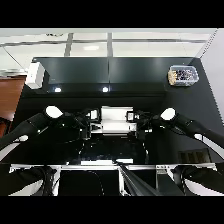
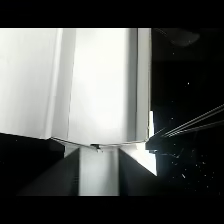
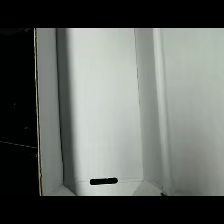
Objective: Fold the box and place the chain.
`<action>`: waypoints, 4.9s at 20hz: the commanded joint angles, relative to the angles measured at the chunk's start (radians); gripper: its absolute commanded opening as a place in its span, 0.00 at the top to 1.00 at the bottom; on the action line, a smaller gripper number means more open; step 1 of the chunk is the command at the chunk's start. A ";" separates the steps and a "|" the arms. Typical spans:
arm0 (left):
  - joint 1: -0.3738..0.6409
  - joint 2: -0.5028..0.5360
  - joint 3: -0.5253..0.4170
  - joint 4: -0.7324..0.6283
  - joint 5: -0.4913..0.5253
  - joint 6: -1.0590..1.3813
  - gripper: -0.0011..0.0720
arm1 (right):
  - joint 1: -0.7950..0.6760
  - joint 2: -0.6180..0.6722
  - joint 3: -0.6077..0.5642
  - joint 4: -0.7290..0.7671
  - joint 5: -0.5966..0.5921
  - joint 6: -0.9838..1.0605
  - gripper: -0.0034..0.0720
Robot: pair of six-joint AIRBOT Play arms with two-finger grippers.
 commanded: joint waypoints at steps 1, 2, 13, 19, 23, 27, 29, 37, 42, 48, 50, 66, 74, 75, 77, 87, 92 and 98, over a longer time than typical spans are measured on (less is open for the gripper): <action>-0.007 -0.003 0.001 -0.018 0.006 0.007 0.76 | 0.000 0.000 0.001 0.000 0.000 0.000 0.72; -0.007 -0.009 0.001 -0.034 0.006 0.007 0.76 | 0.000 0.000 0.001 0.000 0.000 0.000 0.72; -0.047 -0.080 0.022 -0.167 0.050 0.010 0.76 | 0.000 0.000 0.001 0.000 0.000 0.000 0.72; -0.047 -0.080 0.023 -0.167 0.050 0.009 0.95 | 0.000 0.000 0.001 0.000 0.000 0.000 0.72; -0.047 -0.080 0.023 -0.166 0.048 0.009 0.61 | 0.000 0.000 0.001 0.000 0.000 0.000 0.72; -0.053 -0.080 0.023 -0.138 0.050 -0.030 0.41 | 0.000 0.000 0.001 0.000 0.000 0.000 0.72; -0.051 -0.077 0.023 -0.083 0.043 -0.072 0.89 | 0.000 0.000 0.001 0.000 0.000 0.000 0.72; 0.198 0.227 0.037 0.472 -0.057 -0.884 0.95 | 0.000 0.000 0.001 0.000 0.000 0.000 0.72; 0.555 0.197 0.016 0.440 -0.293 -1.493 0.95 | 0.000 0.000 0.001 0.000 0.000 0.000 0.72; 0.663 -0.071 -0.026 0.117 -0.432 -1.383 0.96 | 0.000 0.000 0.001 0.000 0.000 0.000 0.72; 0.604 -0.124 -0.026 0.117 -0.407 -1.383 0.96 | 0.000 0.000 0.001 0.000 0.000 0.000 0.72; 0.269 -0.196 0.113 -0.122 -0.402 -1.091 0.26 | 0.000 0.000 0.001 0.000 0.000 0.000 0.72; 0.067 -0.196 0.277 0.126 -0.287 -1.353 0.26 | 0.000 0.000 0.001 0.000 0.000 0.000 0.72; 0.043 -0.196 0.294 0.180 -0.278 -1.415 0.26 | 0.000 0.000 0.001 0.000 0.000 0.000 0.72; 0.000 -0.196 0.317 0.279 -0.260 -1.529 0.26 | 0.000 0.000 0.001 0.000 0.000 0.000 0.72; -0.144 -0.198 0.386 0.635 -0.216 -1.891 0.46 | 0.000 0.000 0.001 0.000 0.000 0.000 0.72; -0.255 -0.235 0.487 0.849 -0.336 -2.170 0.46 | 0.000 0.000 0.001 0.000 0.000 0.000 0.72; -0.319 -0.291 0.532 0.888 -0.370 -2.364 0.46 | 0.000 0.000 0.001 0.000 0.000 0.000 0.72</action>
